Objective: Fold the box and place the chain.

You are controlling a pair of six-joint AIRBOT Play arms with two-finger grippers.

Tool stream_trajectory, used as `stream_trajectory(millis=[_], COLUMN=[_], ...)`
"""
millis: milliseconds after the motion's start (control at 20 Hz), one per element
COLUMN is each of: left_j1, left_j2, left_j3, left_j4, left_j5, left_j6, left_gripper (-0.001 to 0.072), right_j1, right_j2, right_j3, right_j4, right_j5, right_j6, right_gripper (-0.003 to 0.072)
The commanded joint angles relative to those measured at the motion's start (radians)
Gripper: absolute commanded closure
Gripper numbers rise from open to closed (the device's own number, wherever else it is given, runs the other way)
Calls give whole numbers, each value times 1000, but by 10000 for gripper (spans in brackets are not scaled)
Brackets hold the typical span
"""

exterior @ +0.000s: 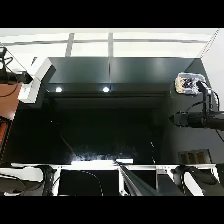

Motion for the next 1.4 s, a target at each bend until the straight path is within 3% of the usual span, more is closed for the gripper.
stream_trajectory(millis=[0,50,100,150,250,350,550,650,800,1350], left_j1=[-13,-18,-21,-34,-85,-159,-305,-318,-318,-318], left_j2=[92,121,142,164,236,355,666,780,851,850], left_j3=[28,28,27,15,-77,-247,-674,-809,-885,-891], left_j4=[8,11,2,-23,-71,-116,-163,-168,-168,-167], left_j5=[-133,-188,-263,-334,-370,-301,63,154,127,109], left_j6=[-122,-195,-237,-219,-174,-134,-23,-27,-34,-35], left_gripper=[92,323,609,686,686,686,684,683,683,683], right_j1=[65,91,114,132,150,150,150,150,150,150], right_j2=[0,0,0,0,0,0,0,-1,-1,-1], right_j3=[0,0,0,0,0,0,0,0,-27,-41], right_j4=[2,2,2,2,-3,-10,-69,-123,-203,-216], right_j5=[-37,-55,-75,-97,-159,-230,-359,-401,-475,-489], right_j6=[-1,0,0,0,0,-1,-1,-1,-35,-34], right_gripper=[679,679,679,679,680,680,681,680,680,682])
